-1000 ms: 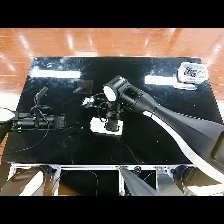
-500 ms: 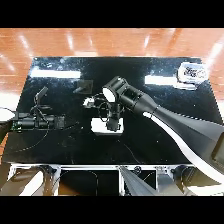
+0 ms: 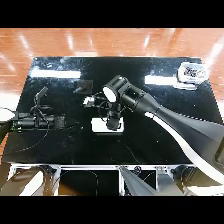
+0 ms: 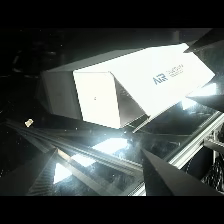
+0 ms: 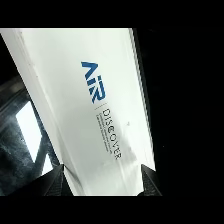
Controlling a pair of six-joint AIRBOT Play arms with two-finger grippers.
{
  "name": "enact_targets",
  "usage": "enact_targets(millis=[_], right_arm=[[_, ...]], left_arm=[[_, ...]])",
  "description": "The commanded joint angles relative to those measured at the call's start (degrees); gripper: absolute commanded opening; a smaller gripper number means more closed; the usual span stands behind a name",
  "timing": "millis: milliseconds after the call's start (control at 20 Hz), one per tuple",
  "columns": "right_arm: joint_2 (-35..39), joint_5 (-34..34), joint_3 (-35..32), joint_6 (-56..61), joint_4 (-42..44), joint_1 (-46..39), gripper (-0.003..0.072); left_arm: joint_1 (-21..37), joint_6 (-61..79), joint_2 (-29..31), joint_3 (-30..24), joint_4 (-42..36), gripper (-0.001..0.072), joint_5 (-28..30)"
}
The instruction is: Fold the box and place the chain.
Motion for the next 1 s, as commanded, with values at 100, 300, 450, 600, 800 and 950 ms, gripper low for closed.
enact_targets(millis=[100,300,450,600,800,950], right_arm=[[0.02,-1.07,0.0,0.02,-2.45,0.02,0.0543],[0.02,-2.01,0.0,0.02,-2.45,0.02,0.0543],[0.02,-2.62,0.0,-0.02,-2.49,0.02,0.0542],[0.02,-2.6,0.0,-0.02,-2.49,0.02,0.0542],[0.02,-2.54,0.0,0.0,-2.49,0.02,0.0542],[0.02,-2.08,0.0,-1.03,-2.45,0.02,0.0243]], left_arm=[[0.07,0.0,-0.02,0.04,0.0,0.0621,0.02],[0.07,0.0,-0.02,0.04,0.0,0.062,0.02],[0.07,0.0,-0.02,0.04,0.0,0.0621,0.02],[0.07,0.0,-0.02,0.04,0.0,0.0621,0.02],[0.07,0.0,-0.02,0.04,0.0,0.0621,0.02],[0.07,0.0,-0.02,0.04,0.0,0.0621,0.02]])
